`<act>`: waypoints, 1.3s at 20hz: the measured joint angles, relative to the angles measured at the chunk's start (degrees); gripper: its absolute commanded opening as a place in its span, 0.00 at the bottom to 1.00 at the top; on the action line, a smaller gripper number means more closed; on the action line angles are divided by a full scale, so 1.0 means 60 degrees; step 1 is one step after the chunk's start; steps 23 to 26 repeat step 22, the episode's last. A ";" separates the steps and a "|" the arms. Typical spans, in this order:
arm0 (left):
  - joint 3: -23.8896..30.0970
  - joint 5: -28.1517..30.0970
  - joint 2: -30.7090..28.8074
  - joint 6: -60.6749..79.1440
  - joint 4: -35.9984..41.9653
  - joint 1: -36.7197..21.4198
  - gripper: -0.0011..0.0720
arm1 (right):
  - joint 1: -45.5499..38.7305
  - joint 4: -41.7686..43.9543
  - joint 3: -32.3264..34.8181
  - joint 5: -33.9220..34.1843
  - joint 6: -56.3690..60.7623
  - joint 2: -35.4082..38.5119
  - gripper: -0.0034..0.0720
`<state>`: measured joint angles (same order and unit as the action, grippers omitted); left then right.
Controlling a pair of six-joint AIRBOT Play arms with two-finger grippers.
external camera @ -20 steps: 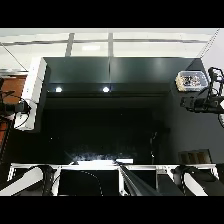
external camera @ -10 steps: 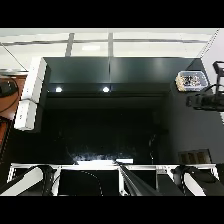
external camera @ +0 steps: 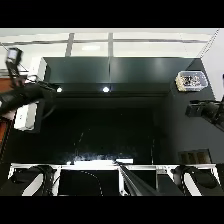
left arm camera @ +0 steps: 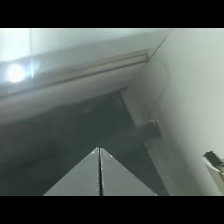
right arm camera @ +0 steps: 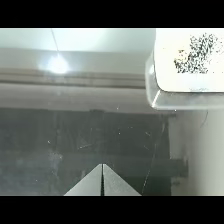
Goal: Fold the box and place the chain.
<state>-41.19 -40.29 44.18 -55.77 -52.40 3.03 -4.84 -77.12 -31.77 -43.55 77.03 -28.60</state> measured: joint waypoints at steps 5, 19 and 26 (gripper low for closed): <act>0.1042 0.1071 -0.0415 0.0127 -0.0004 0.0984 0.05 | 0.0000 0.0127 0.0550 0.0240 -0.0124 0.0157 0.06; 0.1297 0.1384 -0.0514 0.0157 0.0000 0.1224 0.05 | 0.0000 0.0175 0.0681 0.0291 -0.0168 0.0193 0.06; 0.1297 0.1395 -0.0514 0.0157 0.0000 0.1224 0.05 | 0.0000 0.0175 0.0681 0.0291 -0.0168 0.0193 0.06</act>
